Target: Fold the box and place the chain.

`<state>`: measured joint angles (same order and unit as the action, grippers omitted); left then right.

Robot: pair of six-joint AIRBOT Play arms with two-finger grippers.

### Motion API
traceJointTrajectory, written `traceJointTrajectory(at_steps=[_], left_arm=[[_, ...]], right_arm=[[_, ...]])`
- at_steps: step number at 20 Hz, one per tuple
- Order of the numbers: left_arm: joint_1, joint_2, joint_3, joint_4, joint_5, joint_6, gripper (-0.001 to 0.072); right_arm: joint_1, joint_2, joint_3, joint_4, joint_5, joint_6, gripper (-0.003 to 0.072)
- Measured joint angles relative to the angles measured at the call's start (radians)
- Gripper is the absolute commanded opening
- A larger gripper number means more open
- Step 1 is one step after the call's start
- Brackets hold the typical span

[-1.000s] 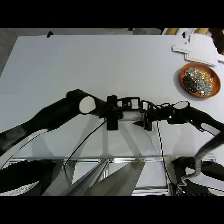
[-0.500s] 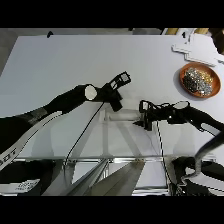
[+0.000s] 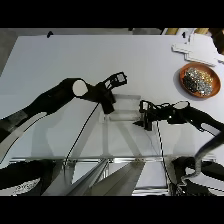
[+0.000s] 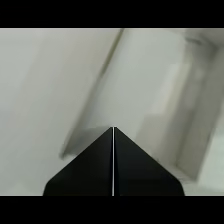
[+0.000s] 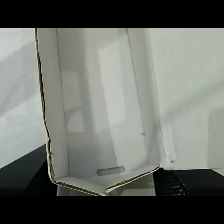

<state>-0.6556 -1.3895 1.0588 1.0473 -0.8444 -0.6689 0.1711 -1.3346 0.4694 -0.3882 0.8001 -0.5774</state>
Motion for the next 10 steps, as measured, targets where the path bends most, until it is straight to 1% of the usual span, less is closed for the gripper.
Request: traceJointTrajectory(at_steps=[2,4,9,10], left_arm=[[0.003,0.021,-0.010,0.040,-0.086,-0.007,0.0006],[0.008,0.032,-0.038,0.062,-0.122,-0.009,0.0006],[0.047,0.041,-0.142,0.085,-0.103,0.027,0.0012],[0.056,0.042,-0.159,0.087,-0.100,0.050,0.0046]], right_arm=[[0.000,0.000,0.000,0.000,0.000,0.000,0.0298],[0.000,0.000,0.000,0.000,0.000,0.000,0.0298],[0.000,0.000,0.000,0.000,0.000,0.000,0.0298],[0.000,0.000,0.000,0.000,0.000,0.000,0.0298]])
